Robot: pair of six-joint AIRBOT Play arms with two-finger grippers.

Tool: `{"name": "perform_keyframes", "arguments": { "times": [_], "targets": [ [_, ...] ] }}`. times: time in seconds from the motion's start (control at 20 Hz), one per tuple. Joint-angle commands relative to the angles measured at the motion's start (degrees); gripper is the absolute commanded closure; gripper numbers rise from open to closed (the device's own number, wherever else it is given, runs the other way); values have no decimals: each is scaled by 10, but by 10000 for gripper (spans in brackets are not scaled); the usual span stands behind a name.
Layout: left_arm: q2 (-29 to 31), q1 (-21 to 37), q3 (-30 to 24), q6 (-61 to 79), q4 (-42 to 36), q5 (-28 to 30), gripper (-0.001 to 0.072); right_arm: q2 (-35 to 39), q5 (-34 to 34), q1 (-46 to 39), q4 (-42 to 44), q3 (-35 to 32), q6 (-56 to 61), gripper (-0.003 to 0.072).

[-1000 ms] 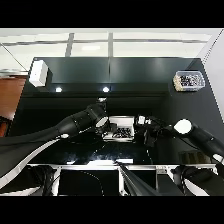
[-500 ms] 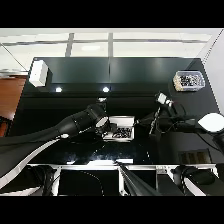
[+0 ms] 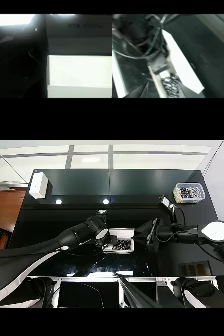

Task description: Fold the box and place the chain.

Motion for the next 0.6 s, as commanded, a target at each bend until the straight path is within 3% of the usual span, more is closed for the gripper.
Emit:
{"name": "perform_keyframes", "arguments": {
  "times": [0.0,0.25,0.55],
  "targets": [
    [0,0,0,0,0,0,679,-2,-18,-28,-50,1,4,250],
    [-1,0,0,0,-2,11,679,-2,-16,-89,-59,1,5,250],
    [0,10,7,0,-15,8,680,-2,0,-101,-59,1,7,250]
  ]
}}
